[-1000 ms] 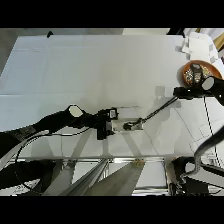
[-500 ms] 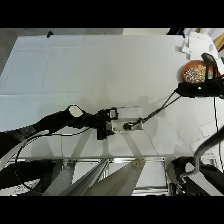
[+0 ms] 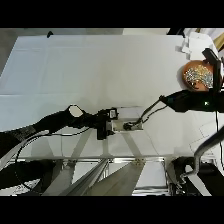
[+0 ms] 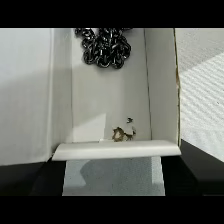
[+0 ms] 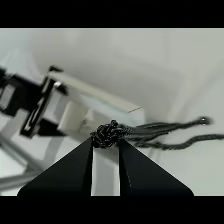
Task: Fold the box and place the chain.
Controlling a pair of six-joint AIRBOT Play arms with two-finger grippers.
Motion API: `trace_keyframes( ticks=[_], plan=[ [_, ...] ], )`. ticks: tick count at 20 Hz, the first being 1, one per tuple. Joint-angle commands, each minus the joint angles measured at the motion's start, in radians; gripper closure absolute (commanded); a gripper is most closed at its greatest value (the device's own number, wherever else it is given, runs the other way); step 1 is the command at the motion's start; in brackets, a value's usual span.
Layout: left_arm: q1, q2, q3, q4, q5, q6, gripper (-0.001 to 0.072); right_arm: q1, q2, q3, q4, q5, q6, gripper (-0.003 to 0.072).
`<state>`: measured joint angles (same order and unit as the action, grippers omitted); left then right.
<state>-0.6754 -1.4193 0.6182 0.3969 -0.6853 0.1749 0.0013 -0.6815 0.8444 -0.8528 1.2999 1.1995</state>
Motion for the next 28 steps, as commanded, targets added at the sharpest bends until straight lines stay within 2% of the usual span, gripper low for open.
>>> trace_keyframes(
  ticks=[1,4,11,18,28],
  plan=[
    [0.001,0.000,0.000,0.000,0.000,0.000,0.0578,0.127,0.056,0.001,0.031,0.054,0.000,0.0669],
    [0.001,0.000,0.000,0.000,0.000,0.000,0.0578,0.240,0.069,0.001,0.071,0.044,-0.001,0.0669],
    [0.001,0.000,0.000,0.000,0.000,0.000,0.0578,0.459,0.032,0.001,0.055,-0.180,-0.005,0.0669],
    [0.001,0.000,0.000,0.000,0.000,0.000,0.0578,0.519,-0.168,-0.019,0.009,-0.227,-0.058,0.0670],
    [0.001,0.000,0.000,0.000,0.000,0.000,0.0578,0.523,-0.401,-0.195,-0.032,-0.399,-0.127,0.0670]
  ],
)
